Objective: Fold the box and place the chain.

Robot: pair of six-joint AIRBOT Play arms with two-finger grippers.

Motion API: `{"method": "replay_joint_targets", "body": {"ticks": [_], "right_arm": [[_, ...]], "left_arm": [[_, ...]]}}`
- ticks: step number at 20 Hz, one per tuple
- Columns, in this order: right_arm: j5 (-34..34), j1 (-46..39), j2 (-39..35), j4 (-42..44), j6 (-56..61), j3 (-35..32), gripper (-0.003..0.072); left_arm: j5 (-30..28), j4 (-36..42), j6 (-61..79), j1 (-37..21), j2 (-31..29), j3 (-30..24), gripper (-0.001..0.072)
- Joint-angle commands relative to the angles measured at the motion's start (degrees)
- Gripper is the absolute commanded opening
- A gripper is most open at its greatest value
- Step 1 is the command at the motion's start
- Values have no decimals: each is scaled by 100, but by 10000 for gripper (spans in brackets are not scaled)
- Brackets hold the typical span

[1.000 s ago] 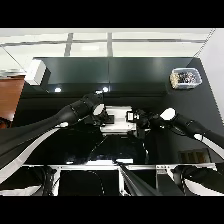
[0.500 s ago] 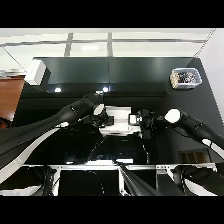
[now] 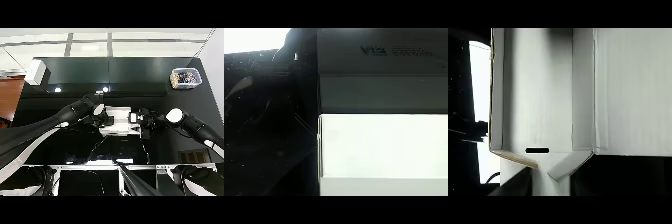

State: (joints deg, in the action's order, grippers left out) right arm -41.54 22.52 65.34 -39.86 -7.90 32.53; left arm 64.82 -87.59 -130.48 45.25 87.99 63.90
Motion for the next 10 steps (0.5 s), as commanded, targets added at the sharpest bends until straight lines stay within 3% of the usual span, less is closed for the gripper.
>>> {"method": "replay_joint_targets", "body": {"ticks": [1, 7, 10], "right_arm": [[-157, 0, 13, 413, -39, 4, 203], [-66, 127, 299, 1491, 59, -4, 204], [87, 229, 494, 1591, 59, -4, 203]], "left_arm": [[17, 9, -2, 0, 4, 2, 30], [7, 22, -4, 0, 4, 2, 30], [-11, 22, -4, 0, 4, 2, 30]]}}
